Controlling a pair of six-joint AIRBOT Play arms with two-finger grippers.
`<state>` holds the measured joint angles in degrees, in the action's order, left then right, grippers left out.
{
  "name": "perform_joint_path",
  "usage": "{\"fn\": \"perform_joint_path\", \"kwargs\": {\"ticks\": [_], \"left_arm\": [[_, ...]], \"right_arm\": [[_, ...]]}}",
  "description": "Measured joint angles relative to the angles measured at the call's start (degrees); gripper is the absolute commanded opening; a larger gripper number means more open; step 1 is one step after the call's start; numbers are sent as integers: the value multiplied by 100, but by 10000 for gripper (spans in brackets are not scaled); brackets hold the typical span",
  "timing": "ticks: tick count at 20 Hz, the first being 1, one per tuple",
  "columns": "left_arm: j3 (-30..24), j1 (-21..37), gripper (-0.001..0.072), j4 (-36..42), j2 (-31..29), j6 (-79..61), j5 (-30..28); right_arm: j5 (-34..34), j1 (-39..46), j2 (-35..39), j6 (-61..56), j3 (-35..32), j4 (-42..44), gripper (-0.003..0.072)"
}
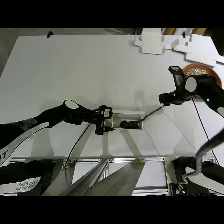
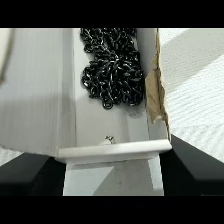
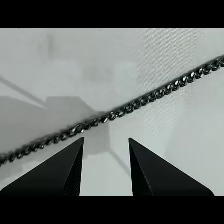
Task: Fold the box and place the chain.
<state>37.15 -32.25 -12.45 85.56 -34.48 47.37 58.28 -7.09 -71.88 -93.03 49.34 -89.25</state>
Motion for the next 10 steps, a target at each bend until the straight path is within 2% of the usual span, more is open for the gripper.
{"fn": "perform_joint_path", "kwargs": {"ticks": [6,8,10], "left_arm": [[0,0,171,-2,0,0,0],[0,0,171,0,0,0,0],[0,0,171,0,0,0,0]], "right_arm": [[-293,90,-446,-151,-50,-7,310],[-317,94,-623,-203,-55,-9,146],[-330,98,-743,-245,-55,0,57]]}}
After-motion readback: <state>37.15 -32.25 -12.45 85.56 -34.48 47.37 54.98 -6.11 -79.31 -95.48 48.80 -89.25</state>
